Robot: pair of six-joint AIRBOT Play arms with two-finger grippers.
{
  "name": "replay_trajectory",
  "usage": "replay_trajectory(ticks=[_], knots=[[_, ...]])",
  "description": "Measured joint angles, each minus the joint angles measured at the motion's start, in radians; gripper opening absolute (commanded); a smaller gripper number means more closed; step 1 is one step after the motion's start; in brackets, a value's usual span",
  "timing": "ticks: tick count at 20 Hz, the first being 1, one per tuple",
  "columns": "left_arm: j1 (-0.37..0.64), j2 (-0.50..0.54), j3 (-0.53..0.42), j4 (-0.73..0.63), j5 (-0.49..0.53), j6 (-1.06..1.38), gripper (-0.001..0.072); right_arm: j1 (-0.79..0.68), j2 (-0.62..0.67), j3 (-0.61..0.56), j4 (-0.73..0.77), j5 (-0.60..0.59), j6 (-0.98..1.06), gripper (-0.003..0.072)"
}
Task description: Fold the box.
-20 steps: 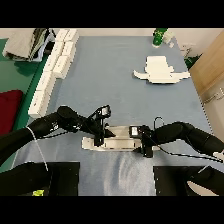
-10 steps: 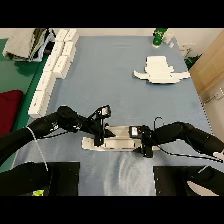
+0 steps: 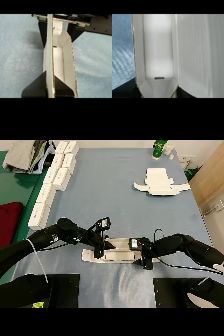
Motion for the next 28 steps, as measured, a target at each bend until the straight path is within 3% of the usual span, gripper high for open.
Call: replay_trajectory(ticks=[28], knots=[[0.000, -0.002, -0.002, -0.064, 0.000, 0.001, 0.0015, 0.000, 0.000, 0.000, -0.001, -0.002, 0.000, 0.0513]])
